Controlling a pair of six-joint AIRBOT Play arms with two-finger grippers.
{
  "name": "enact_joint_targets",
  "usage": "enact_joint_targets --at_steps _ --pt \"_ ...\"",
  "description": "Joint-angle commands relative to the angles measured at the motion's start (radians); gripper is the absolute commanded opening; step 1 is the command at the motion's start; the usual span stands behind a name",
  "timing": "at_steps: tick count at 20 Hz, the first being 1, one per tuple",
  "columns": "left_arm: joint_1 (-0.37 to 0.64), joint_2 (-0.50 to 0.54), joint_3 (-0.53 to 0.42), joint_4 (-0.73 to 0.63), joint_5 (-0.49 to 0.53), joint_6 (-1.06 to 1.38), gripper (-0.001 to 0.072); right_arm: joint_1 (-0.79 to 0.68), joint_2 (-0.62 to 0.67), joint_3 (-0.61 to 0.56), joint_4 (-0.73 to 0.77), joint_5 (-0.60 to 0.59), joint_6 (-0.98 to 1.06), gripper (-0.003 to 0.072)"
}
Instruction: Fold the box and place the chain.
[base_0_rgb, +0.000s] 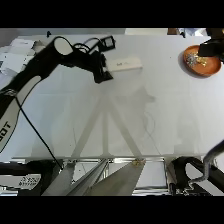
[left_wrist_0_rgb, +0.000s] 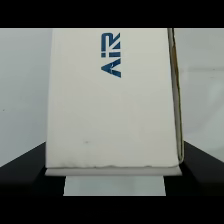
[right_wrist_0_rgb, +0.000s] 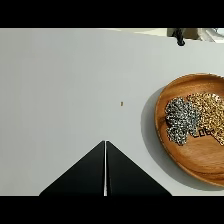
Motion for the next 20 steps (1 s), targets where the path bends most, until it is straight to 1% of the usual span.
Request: enact_joint_targets --at_steps 1,6,8,10,13,16,18,20 --pt "0.069 0.032 0.001 0.033 0.093 -0.108 0.0421 0.000 0.000 0.001 0.000 0.000 0.000 0.0017" --pt "0.206 0.032 0.001 0.033 0.233 -0.233 0.0421 0.000 0.000 0.001 0.000 0.000 0.000 0.0017" --pt "0.264 0.032 0.001 0.037 0.270 -0.277 0.0421 0.000 0.000 0.001 0.000 0.000 0.000 0.0017" --pt "0.318 0.032 0.001 0.068 0.285 -0.313 0.0421 0.000 0.000 0.001 0.000 0.000 0.000 0.0017" --pt "0.391 0.031 -0.002 0.183 0.323 -0.443 0.0421 0.000 0.000 0.001 0.000 0.000 0.000 0.0017" --pt "0.462 0.008 -0.006 0.258 0.321 -0.554 0.0421 0.000 0.000 0.001 0.000 0.000 0.000 0.0017" --pt "0.497 -0.013 -0.027 0.265 0.324 -0.598 0.0421 0.000 0.000 0.001 0.000 0.000 0.000 0.0017" --pt "0.517 -0.024 -0.084 0.265 0.361 -0.608 0.0421 0.000 0.000 0.001 0.000 0.000 0.000 0.0017"
